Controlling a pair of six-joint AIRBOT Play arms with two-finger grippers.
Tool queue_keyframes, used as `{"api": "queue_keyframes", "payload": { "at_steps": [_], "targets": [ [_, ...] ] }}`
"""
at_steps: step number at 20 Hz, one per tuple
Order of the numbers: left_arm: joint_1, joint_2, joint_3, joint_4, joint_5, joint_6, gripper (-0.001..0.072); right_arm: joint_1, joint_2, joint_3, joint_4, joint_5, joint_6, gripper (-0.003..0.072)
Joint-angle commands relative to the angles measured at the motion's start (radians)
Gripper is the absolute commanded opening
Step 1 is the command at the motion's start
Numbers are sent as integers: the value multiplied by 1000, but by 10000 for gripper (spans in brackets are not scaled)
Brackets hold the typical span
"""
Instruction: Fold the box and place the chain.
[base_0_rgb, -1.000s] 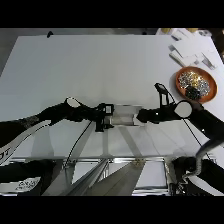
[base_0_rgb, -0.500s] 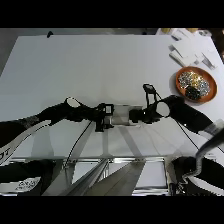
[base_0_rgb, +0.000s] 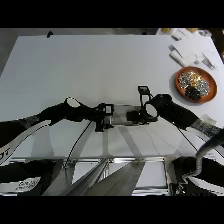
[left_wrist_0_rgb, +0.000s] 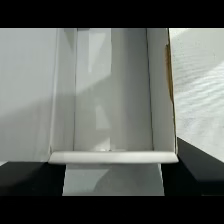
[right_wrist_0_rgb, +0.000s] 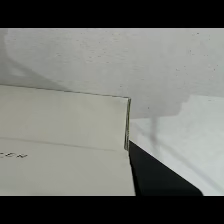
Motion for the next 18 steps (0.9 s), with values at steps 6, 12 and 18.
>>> {"api": "queue_keyframes", "payload": {
  "at_steps": [6,12,18],
  "targets": [
    [-1,0,0,0,0,0,111,6,-7,4,-39,-3,7,21],
    [-1,-1,0,0,0,0,111,7,-24,4,-62,-8,4,228],
    [-1,-1,0,0,0,0,111,7,-44,4,-62,26,4,49]
  ]
}}
